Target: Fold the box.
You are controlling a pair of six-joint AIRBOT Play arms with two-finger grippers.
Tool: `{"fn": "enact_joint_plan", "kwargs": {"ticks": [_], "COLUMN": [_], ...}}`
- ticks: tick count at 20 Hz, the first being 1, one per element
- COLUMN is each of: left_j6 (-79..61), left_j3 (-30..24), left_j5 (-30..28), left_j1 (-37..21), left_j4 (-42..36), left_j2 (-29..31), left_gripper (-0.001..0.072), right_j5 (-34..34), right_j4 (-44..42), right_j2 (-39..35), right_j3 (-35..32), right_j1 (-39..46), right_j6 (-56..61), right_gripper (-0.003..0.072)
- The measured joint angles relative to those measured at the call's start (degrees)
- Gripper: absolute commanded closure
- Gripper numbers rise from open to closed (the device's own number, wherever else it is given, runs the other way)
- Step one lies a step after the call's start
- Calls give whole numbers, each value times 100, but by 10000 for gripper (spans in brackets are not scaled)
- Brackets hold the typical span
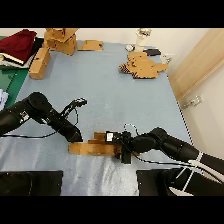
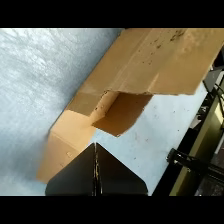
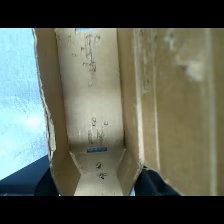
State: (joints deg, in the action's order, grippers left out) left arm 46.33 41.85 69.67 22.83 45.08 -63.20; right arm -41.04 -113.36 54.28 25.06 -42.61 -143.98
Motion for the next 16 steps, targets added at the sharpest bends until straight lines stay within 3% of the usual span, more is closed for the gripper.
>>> {"fn": "enact_joint_plan", "kwargs": {"ticks": [16], "left_j6": [326], "left_j3": [0], "left_j5": [468], "left_j1": [0], "left_j4": [-28], "left_j2": [7], "left_gripper": [696], "right_j5": [-2], "right_j4": [-2], "right_j2": [0], "right_j3": [0], "right_j1": [-238], "right_j6": [-509], "right_gripper": [89]}}
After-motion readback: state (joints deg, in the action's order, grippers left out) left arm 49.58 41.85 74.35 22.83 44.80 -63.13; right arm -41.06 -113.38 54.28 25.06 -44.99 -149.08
